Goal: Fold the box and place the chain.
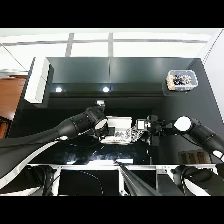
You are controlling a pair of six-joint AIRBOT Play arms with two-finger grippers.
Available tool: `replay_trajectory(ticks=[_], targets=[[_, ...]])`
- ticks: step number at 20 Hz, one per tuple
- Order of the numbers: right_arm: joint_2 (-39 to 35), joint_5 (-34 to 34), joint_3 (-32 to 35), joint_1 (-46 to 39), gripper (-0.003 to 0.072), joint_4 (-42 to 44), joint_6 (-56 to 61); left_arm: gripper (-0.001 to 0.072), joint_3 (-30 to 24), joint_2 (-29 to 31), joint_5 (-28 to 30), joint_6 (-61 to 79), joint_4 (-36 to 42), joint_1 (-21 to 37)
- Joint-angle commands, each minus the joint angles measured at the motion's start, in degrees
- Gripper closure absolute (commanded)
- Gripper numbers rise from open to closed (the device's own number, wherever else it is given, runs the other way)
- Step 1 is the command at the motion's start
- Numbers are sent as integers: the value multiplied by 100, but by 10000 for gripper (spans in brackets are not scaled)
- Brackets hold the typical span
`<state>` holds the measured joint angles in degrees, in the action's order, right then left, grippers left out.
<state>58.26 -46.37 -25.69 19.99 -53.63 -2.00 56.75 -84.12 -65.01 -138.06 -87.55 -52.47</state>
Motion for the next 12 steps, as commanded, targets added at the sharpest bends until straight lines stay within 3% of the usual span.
replay_trajectory(ticks=[1,12], targets=[[164,35,0,2,-25,291,-192,677,-2,0,-2,0,0,2],[391,326,0,13,-14,588,-374,677,-2,0,0,0,-2,2]])
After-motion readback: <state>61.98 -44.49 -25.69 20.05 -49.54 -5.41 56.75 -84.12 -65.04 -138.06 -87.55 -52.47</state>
